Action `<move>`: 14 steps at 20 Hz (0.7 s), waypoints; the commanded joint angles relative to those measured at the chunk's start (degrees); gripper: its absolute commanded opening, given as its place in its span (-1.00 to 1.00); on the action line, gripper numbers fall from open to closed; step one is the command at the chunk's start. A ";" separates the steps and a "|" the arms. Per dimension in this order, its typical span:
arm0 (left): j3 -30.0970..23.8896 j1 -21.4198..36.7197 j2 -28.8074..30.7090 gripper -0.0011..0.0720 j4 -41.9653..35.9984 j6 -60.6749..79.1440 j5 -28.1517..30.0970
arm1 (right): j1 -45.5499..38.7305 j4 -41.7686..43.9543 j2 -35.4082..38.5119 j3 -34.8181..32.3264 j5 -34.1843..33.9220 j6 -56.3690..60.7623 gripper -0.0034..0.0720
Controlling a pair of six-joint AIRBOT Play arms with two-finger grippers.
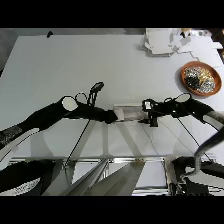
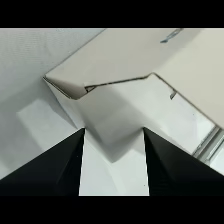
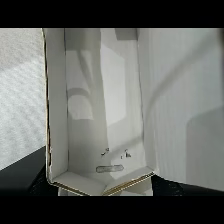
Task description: Fold the box and place the chain.
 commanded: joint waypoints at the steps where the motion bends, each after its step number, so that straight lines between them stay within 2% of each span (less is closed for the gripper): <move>1: 1.49 -1.18 -0.50 0.25 5.57 -6.29 1.92 | 0.02 0.00 0.02 0.00 0.02 0.00 0.18; 5: 3.69 -2.80 -2.05 0.28 12.07 -15.80 2.73 | 0.02 0.00 0.02 0.02 0.02 0.00 0.18; 8: 6.88 -4.39 -3.96 0.28 13.44 -19.21 2.51 | 0.02 0.00 0.02 0.00 0.02 0.00 0.18; 14: 12.02 -6.69 -6.58 0.28 24.48 -35.54 -2.45 | 0.02 0.00 0.02 0.02 0.00 0.02 0.18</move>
